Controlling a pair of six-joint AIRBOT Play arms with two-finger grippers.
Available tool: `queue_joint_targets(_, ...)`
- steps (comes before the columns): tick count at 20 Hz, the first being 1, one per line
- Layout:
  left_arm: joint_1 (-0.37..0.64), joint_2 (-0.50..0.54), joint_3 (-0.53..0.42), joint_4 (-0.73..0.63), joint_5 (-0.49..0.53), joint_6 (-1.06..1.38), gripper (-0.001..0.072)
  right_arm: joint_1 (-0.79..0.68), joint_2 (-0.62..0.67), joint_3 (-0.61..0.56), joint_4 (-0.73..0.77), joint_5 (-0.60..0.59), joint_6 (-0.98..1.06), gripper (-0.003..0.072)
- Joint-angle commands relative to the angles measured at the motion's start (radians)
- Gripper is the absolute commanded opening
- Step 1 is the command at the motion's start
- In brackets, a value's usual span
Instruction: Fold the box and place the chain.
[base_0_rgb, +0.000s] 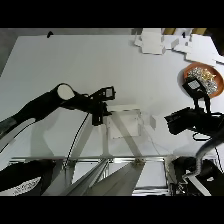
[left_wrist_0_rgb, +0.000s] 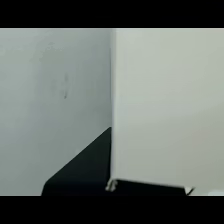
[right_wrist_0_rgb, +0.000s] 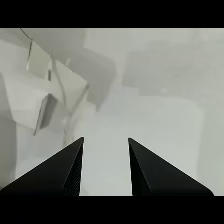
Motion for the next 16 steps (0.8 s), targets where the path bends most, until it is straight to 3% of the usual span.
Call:
queue_joint_targets(1, -0.002, 0.007, -0.068, -0.019, 0.007, 0.143, 0.0001, 0.001, 0.001, 0.000, -0.005, -0.021, 0.001, 0.0284)
queue_joint_targets(4, -0.029, -0.063, -0.068, -0.017, 0.005, 0.374, 0.0002, 0.001, 0.001, 0.000, 0.000, -0.023, 0.001, 0.0284)
queue_joint_targets(10, -0.052, -0.108, -0.068, -0.151, 0.092, 0.383, 0.0002, 0.001, 0.001, 0.000, 0.055, -0.022, 0.001, 0.0284)
queue_joint_targets(16, -0.052, -0.108, -0.068, -0.148, 0.114, 0.382, 0.0004, 0.000, 0.001, 0.000, 0.054, -0.023, 0.000, 0.0284)
